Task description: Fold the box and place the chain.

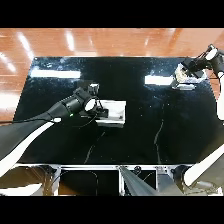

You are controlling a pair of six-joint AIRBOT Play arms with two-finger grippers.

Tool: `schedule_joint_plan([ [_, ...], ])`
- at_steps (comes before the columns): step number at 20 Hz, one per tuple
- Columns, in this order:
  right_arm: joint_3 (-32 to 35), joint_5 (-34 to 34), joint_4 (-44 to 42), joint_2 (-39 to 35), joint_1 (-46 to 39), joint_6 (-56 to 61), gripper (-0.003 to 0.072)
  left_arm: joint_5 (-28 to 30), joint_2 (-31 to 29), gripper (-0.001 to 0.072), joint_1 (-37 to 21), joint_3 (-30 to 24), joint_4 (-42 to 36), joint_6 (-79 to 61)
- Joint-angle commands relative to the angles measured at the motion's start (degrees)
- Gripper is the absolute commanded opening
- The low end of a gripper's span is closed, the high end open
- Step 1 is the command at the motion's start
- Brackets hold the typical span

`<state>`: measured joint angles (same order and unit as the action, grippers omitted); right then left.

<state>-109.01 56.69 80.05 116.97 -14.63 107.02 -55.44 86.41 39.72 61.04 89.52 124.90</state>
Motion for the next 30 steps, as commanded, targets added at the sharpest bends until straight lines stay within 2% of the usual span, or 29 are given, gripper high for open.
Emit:
schedule_joint_plan([
  [1, -0.04, -0.13, -0.5, -0.66, -0.02, -1.49, 0.0021, -0.02, -0.02, 0.0021, 0.0, 0.0, 0.22, -0.02],
  [9, -0.04, 2.19, 3.78, -10.62, -0.83, -2.82, 0.0021, -0.04, -0.02, 0.0021, 0.0, 0.0, 0.22, -0.02],
  [19, -0.04, -2.51, 3.98, -36.17, -0.31, -10.05, 0.0022, 0.0, -0.02, 0.0021, 0.0, -0.02, 0.22, -0.04],
  [25, -0.07, -5.95, 4.0, -51.65, 5.53, -14.95, 0.0033, -0.02, -0.02, 0.0021, 0.0, -0.02, 0.2, -0.04],
  [30, -0.09, -5.99, 4.02, -59.84, 13.64, -17.64, 0.0033, -0.04, -0.02, 0.0021, 0.0, -0.02, 0.15, -0.02],
])
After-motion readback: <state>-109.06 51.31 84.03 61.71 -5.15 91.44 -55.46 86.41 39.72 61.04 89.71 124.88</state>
